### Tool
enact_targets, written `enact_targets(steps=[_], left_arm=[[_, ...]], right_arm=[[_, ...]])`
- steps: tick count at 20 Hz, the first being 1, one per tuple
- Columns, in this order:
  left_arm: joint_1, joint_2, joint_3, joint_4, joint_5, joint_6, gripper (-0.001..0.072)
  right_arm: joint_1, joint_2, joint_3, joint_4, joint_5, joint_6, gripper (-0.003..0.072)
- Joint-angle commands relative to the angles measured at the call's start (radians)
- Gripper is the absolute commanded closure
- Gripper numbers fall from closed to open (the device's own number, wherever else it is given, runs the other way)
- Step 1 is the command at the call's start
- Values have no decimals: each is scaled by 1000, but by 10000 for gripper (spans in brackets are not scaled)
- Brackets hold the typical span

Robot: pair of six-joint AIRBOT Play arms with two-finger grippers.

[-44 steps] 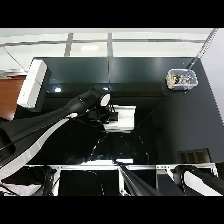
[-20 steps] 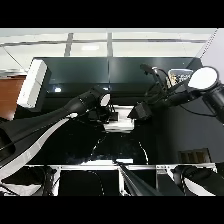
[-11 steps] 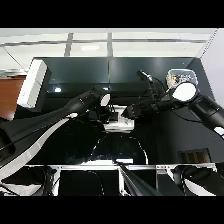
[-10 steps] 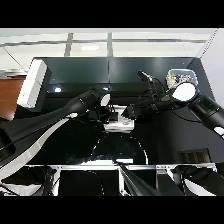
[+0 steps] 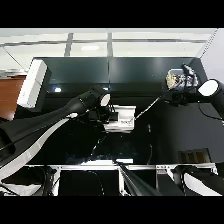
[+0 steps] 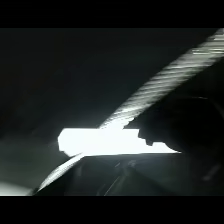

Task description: Fold the box and place the chain.

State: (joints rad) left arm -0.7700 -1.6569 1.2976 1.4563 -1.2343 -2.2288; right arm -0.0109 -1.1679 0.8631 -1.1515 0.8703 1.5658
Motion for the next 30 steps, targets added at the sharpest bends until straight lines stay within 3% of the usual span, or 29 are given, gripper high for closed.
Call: enact_targets(steps=[1, 4, 7, 10, 12, 13, 17, 21, 26, 30], left_arm=[[0, 0, 1, 0, -1, 0, 679], [0, 0, 1, 0, -2, 0, 679], [0, 0, 1, 0, -2, 0, 679], [0, 0, 1, 0, -4, 0, 679], [0, 0, 1, 0, -4, 0, 679], [0, 0, 1, 0, -4, 0, 679], [1, 0, 1, 0, -5, 0, 679], [0, 0, 1, 0, -4, 0, 679], [1, 0, 1, 1, -1, 0, 679], [0, 0, 1, 0, -1, 0, 679]], right_arm=[[-56, -83, -26, -186, -204, 284, 1], [-65, -227, 94, -176, -244, 283, 2], [-68, -406, 287, -195, -151, 283, 3], [-68, -526, 416, -185, -90, 286, 125], [-68, -546, 433, -164, -88, 285, 355], [-68, -542, 435, -162, -63, 277, 682], [-61, -461, 435, -161, 93, 132, 671], [-19, -211, 434, -158, 243, -34, 671], [100, 165, 434, -132, 260, -47, 671], [196, 343, 435, -18, 244, -49, 671]])
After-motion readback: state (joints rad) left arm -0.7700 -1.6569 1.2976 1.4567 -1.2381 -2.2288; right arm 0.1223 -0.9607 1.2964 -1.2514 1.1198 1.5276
